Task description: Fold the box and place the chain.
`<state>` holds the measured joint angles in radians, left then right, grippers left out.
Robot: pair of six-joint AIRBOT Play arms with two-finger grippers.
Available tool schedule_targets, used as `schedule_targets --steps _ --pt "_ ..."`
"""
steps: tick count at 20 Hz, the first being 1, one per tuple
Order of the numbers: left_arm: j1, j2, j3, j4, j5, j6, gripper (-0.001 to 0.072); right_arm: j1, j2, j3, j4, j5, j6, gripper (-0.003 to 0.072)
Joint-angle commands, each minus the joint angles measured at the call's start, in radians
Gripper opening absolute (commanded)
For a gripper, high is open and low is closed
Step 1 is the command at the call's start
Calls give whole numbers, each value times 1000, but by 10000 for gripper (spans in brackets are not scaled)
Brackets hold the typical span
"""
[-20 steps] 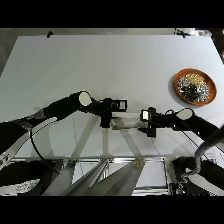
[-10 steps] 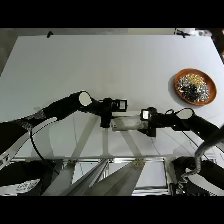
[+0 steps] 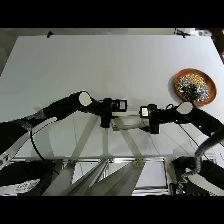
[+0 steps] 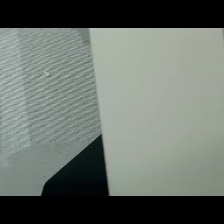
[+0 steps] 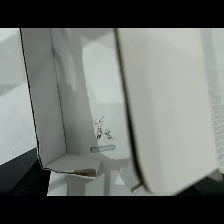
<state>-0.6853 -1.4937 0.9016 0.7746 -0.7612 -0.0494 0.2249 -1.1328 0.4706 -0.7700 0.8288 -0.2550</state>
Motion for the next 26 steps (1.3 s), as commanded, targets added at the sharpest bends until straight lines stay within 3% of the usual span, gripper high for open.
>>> schedule_targets --steps 1,5,14,21,23,26 --pt "-1 -1 0 1 1 0 13 0 -16 8 -23 6 11 691" --pt "-1 -1 0 1 1 0 13 1 -72 8 72 -10 -49 691" --pt "-1 -1 0 1 1 0 13 14 -79 8 114 -11 -95 683" --pt "-1 -1 0 1 1 0 13 87 -141 8 109 -88 -82 631" --pt "-1 -1 0 1 1 0 13 87 -141 8 66 -87 -48 532" --pt "-1 -1 0 1 1 0 13 87 -141 8 17 -78 -12 528"
